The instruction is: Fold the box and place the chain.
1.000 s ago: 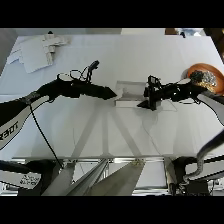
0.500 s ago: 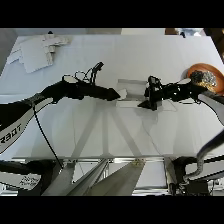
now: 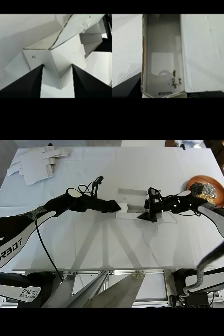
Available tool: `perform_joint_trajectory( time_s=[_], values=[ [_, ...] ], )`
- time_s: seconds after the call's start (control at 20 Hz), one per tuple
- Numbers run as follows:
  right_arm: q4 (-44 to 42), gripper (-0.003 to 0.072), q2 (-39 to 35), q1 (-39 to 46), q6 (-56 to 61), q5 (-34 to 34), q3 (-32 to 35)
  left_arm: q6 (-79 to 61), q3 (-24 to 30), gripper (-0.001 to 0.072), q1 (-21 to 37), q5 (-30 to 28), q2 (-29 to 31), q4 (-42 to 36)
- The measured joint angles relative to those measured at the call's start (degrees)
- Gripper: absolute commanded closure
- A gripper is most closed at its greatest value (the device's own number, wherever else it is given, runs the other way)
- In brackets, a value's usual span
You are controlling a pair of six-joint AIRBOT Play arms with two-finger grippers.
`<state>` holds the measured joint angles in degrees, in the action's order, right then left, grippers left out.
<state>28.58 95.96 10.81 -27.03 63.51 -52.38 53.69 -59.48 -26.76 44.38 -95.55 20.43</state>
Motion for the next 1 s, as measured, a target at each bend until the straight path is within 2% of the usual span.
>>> perform_joint_trajectory(
  time_s=[0.3, 0.75, 1.0],
  values=[
    [0.0, 0.0241, 0.0, 0.0, 0.0, 0.0, 0.0, 7.2, -1.5, 0.0293, -1.4, -1.7, 0.1, 7.2],
    [-0.4, 0.0241, 0.0, 0.0, 0.0, 0.4, 0.0, 27.2, -7.5, 0.0297, -3.8, -1.3, -0.2, 31.0],
    [0.1, 0.0241, 0.0, 0.0, -0.2, 0.3, 0.0, 33.7, -8.7, 0.0297, -5.2, -1.4, 0.0, 33.5]
  ],
)
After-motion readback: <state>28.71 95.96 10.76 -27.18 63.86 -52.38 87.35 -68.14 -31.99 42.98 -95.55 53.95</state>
